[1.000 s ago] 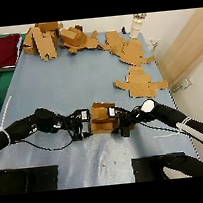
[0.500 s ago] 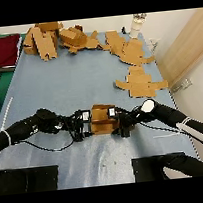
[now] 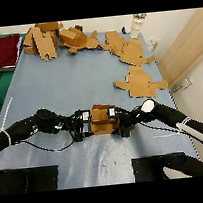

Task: Fold the box.

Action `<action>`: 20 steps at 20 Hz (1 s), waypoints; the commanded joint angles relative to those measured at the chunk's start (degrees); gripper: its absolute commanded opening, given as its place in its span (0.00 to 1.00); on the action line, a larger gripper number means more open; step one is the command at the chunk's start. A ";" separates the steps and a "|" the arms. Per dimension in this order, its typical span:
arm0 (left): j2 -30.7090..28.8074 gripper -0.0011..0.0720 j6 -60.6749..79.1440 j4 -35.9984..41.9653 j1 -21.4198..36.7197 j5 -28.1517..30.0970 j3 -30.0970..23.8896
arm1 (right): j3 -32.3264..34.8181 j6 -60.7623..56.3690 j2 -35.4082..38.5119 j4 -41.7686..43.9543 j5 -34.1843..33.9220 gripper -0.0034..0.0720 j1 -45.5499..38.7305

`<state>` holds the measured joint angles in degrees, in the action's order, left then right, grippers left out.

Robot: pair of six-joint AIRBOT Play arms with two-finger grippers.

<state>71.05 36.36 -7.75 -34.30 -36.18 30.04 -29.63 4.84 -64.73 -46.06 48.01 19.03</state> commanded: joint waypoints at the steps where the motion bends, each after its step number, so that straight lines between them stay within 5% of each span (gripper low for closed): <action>1: 0.04 0.65 0.02 0.04 0.00 0.83 0.02 | -0.07 -0.04 0.07 0.02 -0.02 0.72 -0.02; 13: 0.04 0.65 -1.77 -0.20 0.00 4.52 0.02 | -0.07 -0.42 0.04 0.46 0.11 0.72 -0.02; 15: 0.04 0.65 -1.77 -0.68 0.00 4.46 0.02 | -0.07 -1.03 0.04 0.33 0.11 0.85 -0.02; 20: 0.04 0.65 -1.88 -5.46 0.00 4.02 0.02 | -0.07 -10.47 0.55 -4.44 0.17 0.85 -0.02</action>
